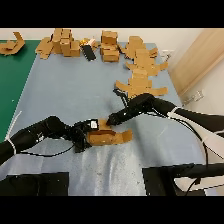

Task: Fold the box.

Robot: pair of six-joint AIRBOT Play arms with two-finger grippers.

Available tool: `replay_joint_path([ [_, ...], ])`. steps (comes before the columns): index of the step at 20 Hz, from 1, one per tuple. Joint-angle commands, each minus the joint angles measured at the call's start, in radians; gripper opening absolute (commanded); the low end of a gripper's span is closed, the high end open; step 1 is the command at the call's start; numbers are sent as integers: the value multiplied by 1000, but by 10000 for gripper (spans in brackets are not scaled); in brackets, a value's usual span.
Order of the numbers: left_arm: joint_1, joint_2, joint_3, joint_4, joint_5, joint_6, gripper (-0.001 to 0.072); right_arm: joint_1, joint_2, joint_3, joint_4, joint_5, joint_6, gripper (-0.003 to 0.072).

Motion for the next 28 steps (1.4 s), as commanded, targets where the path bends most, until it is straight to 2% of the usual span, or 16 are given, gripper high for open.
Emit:
replay_joint_path([
  [1, 0, -1, 0, 0, 0, 0, 363, -33, 125, 4, -155, 0, 16, 2],
  [4, 0, -1, 0, 0, 0, 0, 362, -34, 290, 0, -406, -40, 155, 2],
  [7, 0, -1, 0, 0, 0, 0, 363, -26, 426, -64, -435, -119, 120, 2],
  [9, 0, -1, 0, 0, 0, 0, 362, 17, 480, -139, -429, -200, -18, 5],
  [10, 0, -1, 0, 0, 0, 0, 363, 53, 492, -180, -431, -216, -73, 103],
  [11, 0, -1, 0, 0, 0, 0, 363, 92, 498, -216, -437, -199, -124, 310],
  [12, 0, -1, 0, 0, 0, 0, 362, 128, 497, -245, -467, -157, -185, 467],
  [14, 0, -1, 0, 0, 1, 0, 363, 172, 484, -274, -541, -59, -260, 468],
  [16, 0, -1, 0, 0, 0, 0, 363, 192, 452, -275, -554, 29, -373, 468],
  [23, 0, -1, 0, 0, 0, 0, 363, 197, 340, -275, -380, 215, -697, 468],
  [27, 0, -1, 0, 0, 0, 0, 362, 204, 336, -274, -317, 215, -732, 461],
  [28, 0, -1, 0, 0, 0, 0, 362, 209, 336, -274, -321, 217, -732, 392],
])
